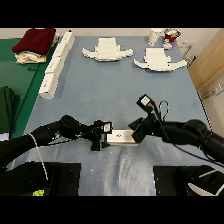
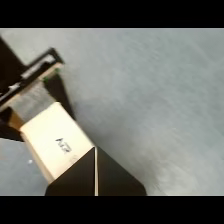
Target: Fold the box.
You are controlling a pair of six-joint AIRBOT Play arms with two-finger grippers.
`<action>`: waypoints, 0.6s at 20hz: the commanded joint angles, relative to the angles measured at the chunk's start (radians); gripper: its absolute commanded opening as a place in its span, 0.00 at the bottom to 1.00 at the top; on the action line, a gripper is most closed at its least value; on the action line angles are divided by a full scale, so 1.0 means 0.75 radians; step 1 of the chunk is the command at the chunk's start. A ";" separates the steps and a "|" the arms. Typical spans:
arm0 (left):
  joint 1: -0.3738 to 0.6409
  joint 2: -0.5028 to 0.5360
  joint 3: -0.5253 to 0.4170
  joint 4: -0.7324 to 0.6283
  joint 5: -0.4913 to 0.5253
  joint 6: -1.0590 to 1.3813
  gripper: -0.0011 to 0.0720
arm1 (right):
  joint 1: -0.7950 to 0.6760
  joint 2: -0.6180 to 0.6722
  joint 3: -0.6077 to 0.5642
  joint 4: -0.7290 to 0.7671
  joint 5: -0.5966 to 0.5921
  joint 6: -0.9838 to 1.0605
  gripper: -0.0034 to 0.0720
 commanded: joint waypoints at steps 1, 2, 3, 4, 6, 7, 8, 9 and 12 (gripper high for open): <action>0.000 -0.001 0.001 0.000 0.001 0.000 0.65 | -0.232 -0.073 0.211 -0.235 -0.463 0.205 0.07; 0.000 -0.001 0.001 0.000 0.001 0.000 0.65 | -0.287 -0.107 0.262 -0.269 -0.554 0.253 0.07; 0.000 -0.001 0.001 0.000 0.000 0.000 0.65 | -0.342 -0.151 0.314 -0.285 -0.640 0.292 0.07; 0.000 -0.001 0.001 0.000 0.001 0.000 0.65 | -0.392 -0.195 0.358 -0.290 -0.703 0.319 0.07; 0.000 -0.001 0.001 0.000 0.001 0.000 0.65 | -0.476 -0.305 0.440 -0.291 -0.811 0.371 0.07; 0.000 -0.001 0.001 0.000 0.001 0.000 0.65 | -0.513 -0.369 0.482 -0.290 -0.872 0.395 0.07; 0.000 -0.001 0.001 0.000 0.001 0.000 0.65 | -0.541 -0.432 0.519 -0.289 -0.935 0.399 0.07; 0.000 -0.001 0.001 0.000 0.000 0.000 0.65 | -0.562 -0.499 0.555 -0.291 -1.003 0.399 0.07; 0.000 -0.001 0.001 0.000 0.000 0.000 0.65 | -0.582 -0.657 0.614 -0.290 -1.096 0.399 0.07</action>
